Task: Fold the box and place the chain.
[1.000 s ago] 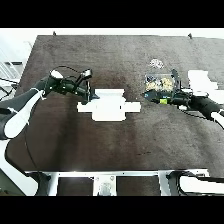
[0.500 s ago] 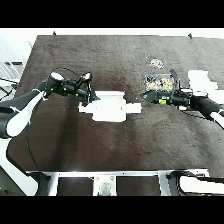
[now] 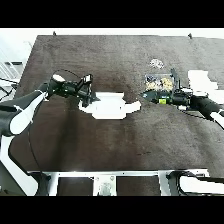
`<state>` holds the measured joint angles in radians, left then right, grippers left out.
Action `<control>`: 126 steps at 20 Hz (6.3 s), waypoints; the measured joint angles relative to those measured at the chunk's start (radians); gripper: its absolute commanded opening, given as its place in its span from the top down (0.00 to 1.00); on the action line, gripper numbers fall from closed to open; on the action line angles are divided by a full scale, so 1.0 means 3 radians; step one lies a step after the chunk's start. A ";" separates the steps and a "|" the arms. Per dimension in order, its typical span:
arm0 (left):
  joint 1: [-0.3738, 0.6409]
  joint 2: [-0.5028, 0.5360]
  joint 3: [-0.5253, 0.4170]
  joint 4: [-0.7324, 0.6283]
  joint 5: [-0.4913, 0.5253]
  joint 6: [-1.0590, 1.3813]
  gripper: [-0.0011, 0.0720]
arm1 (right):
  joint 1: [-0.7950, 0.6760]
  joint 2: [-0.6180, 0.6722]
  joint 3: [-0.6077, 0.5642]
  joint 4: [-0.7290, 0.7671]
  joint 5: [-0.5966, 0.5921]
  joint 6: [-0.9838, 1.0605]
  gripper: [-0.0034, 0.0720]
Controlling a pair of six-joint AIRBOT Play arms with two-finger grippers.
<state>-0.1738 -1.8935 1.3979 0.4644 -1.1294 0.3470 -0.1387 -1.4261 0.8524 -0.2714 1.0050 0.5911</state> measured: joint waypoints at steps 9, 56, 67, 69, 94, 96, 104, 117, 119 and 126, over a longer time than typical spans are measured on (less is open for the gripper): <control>0.0001 -0.0028 0.0001 -0.0008 0.0057 0.0008 0.96 | 0.0003 0.0075 -0.0004 0.0117 0.0125 -0.0348 0.25; 0.0001 -0.0029 0.0000 0.0017 -0.0090 0.0008 0.96 | 0.1998 0.0463 -0.0581 -0.1626 -0.1587 -0.1914 0.11; 0.0001 -0.0031 0.0000 0.0009 -0.0090 0.0006 0.96 | 0.1915 0.0248 -0.0282 -0.1531 -0.2022 -0.2003 0.11; 0.0001 -0.0031 0.0000 0.0008 -0.0090 0.0005 0.96 | 0.1854 0.0243 -0.0228 -0.1478 -0.1994 -0.2003 0.11; 0.0003 -0.0031 0.0000 0.0005 -0.0097 0.0005 0.96 | 0.1263 -0.0507 0.0725 -0.1364 -0.0492 -0.2385 0.11; 0.0005 -0.0031 0.0000 0.0006 -0.0099 0.0005 0.96 | 0.1259 -0.0621 0.0825 -0.1361 -0.0362 -0.2439 0.11; 0.0003 -0.0029 0.0000 0.0009 -0.0094 0.0005 0.96 | 0.1245 -0.0930 0.1073 -0.1240 -0.0071 -0.2683 0.10; -0.0003 -0.0033 0.0000 0.0000 -0.0100 0.0005 0.96 | 0.1142 -0.1092 0.1233 -0.1139 0.0141 -0.2855 0.10; -0.0003 -0.0033 0.0000 0.0000 -0.0100 0.0005 0.96 | 0.1106 -0.1109 0.1261 -0.1142 0.0195 -0.2855 0.10; -0.0001 -0.0033 0.0000 -0.0003 -0.0104 0.0005 0.96 | 0.1069 -0.1240 0.1465 -0.1236 0.0430 -0.2850 0.10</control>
<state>-0.1741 -1.9034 1.3979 0.4637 -1.1606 0.3485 0.1822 -1.7981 1.2919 -0.6422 1.1339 -0.2638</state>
